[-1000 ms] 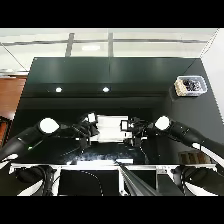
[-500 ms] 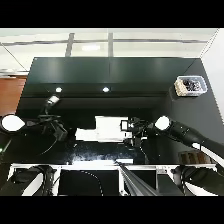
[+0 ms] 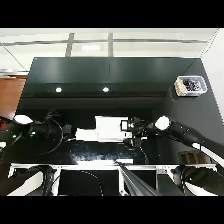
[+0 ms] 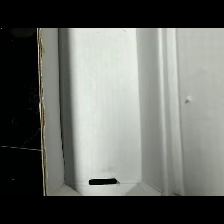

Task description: Fold the box and place the chain.

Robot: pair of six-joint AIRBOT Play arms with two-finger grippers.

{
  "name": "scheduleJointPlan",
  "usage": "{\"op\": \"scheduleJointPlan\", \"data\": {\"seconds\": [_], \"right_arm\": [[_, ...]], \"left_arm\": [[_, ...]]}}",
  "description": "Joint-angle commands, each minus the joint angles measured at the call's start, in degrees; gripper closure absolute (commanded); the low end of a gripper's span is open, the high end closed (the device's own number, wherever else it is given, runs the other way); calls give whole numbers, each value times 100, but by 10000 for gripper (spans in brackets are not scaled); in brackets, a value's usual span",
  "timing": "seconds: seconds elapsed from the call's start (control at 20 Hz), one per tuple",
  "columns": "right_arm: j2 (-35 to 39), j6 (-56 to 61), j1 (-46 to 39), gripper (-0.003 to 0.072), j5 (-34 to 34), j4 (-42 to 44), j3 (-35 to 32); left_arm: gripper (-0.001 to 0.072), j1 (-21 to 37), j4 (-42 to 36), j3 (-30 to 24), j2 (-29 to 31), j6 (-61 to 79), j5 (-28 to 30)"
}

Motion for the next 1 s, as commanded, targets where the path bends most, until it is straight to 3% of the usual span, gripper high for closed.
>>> {"op": "scheduleJointPlan", "data": {"seconds": [0.0,0.15,0.4,0.45,0.55,0.6,0.75,0.95], "right_arm": [[0,0,4,557,2,2,0],[0,0,4,557,0,4,0],[0,0,4,558,2,2,0],[0,0,4,557,2,4,0],[0,0,4,557,2,4,0],[0,0,4,557,2,2,0],[0,0,4,557,0,4,0],[0,0,4,557,0,4,0]], "left_arm": [[682,-616,-699,-20,-570,428,433],[682,-957,-737,85,-564,704,448],[673,-796,-785,393,-396,1506,-306],[588,-789,-778,457,-328,1523,-389],[74,-793,-778,601,-184,1488,-553],[3,-793,-754,678,-111,1488,-643],[14,-916,-734,730,109,1462,-601],[36,-1488,-734,730,190,1191,-142]]}}
